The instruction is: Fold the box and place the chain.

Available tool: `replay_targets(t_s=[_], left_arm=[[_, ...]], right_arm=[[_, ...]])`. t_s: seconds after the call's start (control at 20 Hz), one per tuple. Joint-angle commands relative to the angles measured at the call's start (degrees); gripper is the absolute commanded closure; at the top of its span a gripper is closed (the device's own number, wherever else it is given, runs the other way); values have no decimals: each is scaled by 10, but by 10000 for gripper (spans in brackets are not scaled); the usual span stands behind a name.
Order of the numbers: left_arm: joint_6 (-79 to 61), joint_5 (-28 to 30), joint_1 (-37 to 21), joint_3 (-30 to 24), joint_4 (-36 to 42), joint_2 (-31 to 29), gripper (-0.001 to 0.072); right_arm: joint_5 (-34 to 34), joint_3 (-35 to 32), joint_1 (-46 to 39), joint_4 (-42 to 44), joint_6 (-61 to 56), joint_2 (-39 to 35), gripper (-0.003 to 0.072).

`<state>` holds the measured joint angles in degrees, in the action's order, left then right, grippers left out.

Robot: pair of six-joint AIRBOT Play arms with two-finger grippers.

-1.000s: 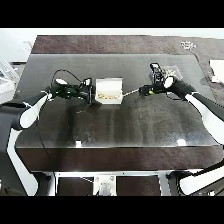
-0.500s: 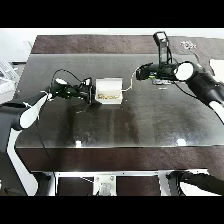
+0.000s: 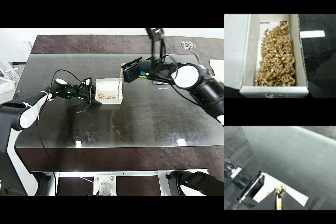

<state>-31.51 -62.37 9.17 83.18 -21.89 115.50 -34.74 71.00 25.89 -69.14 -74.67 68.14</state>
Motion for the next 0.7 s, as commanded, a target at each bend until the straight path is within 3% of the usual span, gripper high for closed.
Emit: replay_targets(t_s=[0.0, 0.35, 0.4, 0.45, 0.5, 0.65], left_arm=[[0, 0, 0, 0, 0, 0, 182], [0, 0, 0, 0, 0, 0, 181], [0, 0, 0, 0, 0, 0, 181], [0, 0, 0, 0, 0, 0, 182], [0, 0, 0, 0, 0, 0, 181], [0, 0, 0, 0, 0, 0, 181]], right_arm=[[4, -1, 10, 21, -1, 45, 677], [4, -1, 22, 37, 0, 178, 665], [4, -1, 22, 35, 4, 178, 470], [5, 1, 22, 35, 4, 177, 206], [4, 4, 21, 21, 6, 177, 143], [3, 19, 20, -26, 21, 172, 143]])
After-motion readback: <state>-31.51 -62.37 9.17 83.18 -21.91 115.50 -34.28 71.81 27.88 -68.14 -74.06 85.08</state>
